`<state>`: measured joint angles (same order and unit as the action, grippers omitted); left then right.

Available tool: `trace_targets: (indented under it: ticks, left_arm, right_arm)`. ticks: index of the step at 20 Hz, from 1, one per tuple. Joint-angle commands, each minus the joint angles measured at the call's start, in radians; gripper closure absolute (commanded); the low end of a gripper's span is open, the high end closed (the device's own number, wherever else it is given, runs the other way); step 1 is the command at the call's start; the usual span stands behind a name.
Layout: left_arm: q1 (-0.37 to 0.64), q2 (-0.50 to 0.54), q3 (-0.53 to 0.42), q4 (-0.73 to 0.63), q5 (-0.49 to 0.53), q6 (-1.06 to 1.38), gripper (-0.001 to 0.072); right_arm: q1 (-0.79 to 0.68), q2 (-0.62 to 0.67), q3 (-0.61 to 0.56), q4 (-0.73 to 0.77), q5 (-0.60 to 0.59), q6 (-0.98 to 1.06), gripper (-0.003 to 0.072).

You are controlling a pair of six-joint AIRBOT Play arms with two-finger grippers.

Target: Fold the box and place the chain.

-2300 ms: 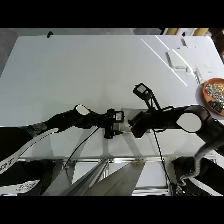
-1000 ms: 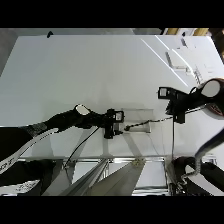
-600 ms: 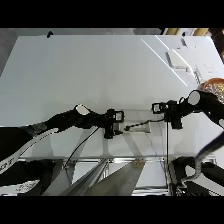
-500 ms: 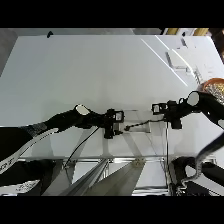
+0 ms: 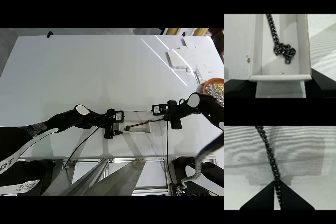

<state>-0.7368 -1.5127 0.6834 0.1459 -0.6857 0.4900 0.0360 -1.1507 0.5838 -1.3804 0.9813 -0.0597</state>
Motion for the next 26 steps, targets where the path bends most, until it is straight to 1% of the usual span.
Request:
trace_targets:
  ticks: [1,5,8,11,14,16,18,22,24,26]
  left_arm:
    - [0.0,0.0,0.001,0.0,0.0,0.0,0.0434]
    - [0.0,0.001,0.001,0.0,0.001,0.0,0.0434]
    - [0.0,0.001,0.001,0.0,0.0,0.0,0.0434]
    - [0.0,0.001,0.001,0.0,0.0,0.0,0.0434]
    - [0.0,0.001,0.001,0.0,0.0,0.0,0.0434]
    - [0.0,0.001,0.001,0.0,0.0,0.0,0.0434]
    - [0.0,0.001,0.0,0.0,0.0,0.0,0.0434]
    - [0.0,0.001,0.001,0.0,0.0,0.0,0.0434]
    - [0.0,0.0,0.001,0.0,0.0,0.0,0.0434]
    - [0.0,0.001,0.001,0.0,0.0,0.0,0.0434]
  right_arm:
    - [0.0,0.083,0.0,0.005,0.068,0.019,0.0667]
    - [0.0,0.215,0.0,0.09,0.161,0.117,0.0667]
    - [0.0,0.334,0.0,0.184,0.216,0.14,0.0667]
    - [0.0,0.447,0.0,0.325,0.247,0.139,0.0667]
    - [0.02,0.505,0.0,0.502,0.266,0.138,0.0667]
    - [0.093,0.507,0.0,0.554,0.262,0.13,0.0667]
    - [0.201,0.507,-0.001,0.556,0.218,0.13,0.0667]
    - [0.414,0.485,-0.001,0.558,0.034,0.143,0.0667]
    - [0.477,0.442,-0.001,0.558,-0.053,0.177,0.0667]
    - [0.506,0.381,-0.001,0.552,-0.12,0.217,0.0667]
